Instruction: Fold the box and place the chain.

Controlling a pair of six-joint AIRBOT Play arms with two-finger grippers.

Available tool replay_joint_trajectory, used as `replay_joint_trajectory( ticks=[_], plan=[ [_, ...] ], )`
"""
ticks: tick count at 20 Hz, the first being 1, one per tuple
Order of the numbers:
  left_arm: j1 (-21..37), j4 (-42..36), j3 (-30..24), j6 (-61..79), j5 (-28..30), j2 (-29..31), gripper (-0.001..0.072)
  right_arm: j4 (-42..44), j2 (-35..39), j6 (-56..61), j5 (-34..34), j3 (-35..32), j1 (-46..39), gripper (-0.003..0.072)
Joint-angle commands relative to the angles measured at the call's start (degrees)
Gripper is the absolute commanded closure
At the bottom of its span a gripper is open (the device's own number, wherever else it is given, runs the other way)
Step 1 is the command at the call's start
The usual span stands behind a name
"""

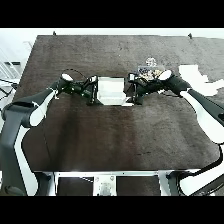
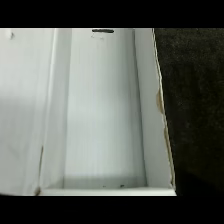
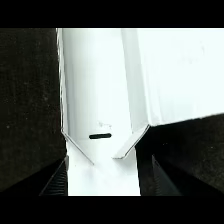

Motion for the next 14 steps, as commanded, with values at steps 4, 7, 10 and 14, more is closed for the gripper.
replay_joint_trajectory(
  ticks=[4, 7, 10, 14],
  plan=[
    [0.1, 0.0, 0.0, 0.0, 0.0, 0.0, 0.0412, 1.8, -1.0, -0.3, -3.1, -0.1, 1.7, 0.0334],
    [0.1, 0.0, 0.0, 0.0, 0.0, 0.0, 0.0412, 4.6, -1.5, -2.3, -3.9, -0.1, 3.1, 0.0390],
    [0.0, 0.0, 0.0, 0.0, 0.0, 0.0, 0.0412, 7.3, -1.6, -2.9, -4.6, -0.1, 3.6, 0.0470],
    [0.1, 0.0, 0.0, 0.0, 0.0, 0.0, 0.0412, 8.1, -1.7, -3.0, -6.4, -0.1, 4.1, 0.0491]
  ],
)
